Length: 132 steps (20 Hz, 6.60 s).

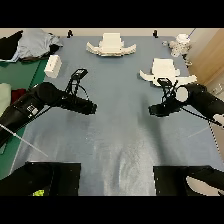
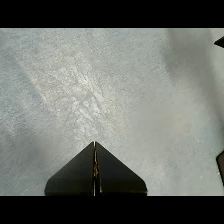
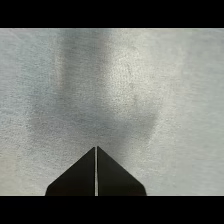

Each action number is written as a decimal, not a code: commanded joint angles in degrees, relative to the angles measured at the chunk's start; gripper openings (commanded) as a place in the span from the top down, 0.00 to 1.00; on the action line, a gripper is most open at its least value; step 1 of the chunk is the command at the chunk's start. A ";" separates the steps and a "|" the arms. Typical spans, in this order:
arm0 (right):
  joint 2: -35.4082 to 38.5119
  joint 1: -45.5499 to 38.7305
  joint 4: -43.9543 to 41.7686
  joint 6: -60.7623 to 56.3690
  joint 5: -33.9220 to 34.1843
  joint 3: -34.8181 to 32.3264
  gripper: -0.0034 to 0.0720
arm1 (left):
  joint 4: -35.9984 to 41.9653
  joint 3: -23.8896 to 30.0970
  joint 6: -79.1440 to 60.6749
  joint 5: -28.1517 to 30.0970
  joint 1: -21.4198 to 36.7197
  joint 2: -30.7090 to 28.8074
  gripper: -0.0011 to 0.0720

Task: Fold the box.

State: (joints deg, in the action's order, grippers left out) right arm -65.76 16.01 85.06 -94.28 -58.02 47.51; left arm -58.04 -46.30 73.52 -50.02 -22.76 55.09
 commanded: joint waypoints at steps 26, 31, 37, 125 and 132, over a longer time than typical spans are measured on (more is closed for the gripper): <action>-7.69 -14.75 -1.86 -8.52 11.45 15.19 0.80 | -0.02 0.00 0.00 0.09 -0.02 0.00 0.97; -28.79 -38.14 -8.98 2.56 4.96 44.59 0.44 | -0.02 0.00 -0.02 0.09 -0.02 0.00 0.97; -49.33 -49.37 -34.99 18.03 0.24 64.46 0.45 | -0.02 0.00 0.00 0.09 -0.02 0.00 0.97; -2.86 -15.82 -40.44 40.54 -5.55 -13.11 0.95 | 8.85 -0.07 2.60 0.79 6.60 0.79 0.41; 13.25 -8.72 -39.41 40.13 5.73 -22.14 0.95 | 20.96 -0.07 -7.26 -8.37 15.78 6.82 0.41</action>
State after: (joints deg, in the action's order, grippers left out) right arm -57.91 5.21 45.19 -54.00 -57.34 28.27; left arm -43.27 -46.30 71.24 -55.09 -9.32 59.70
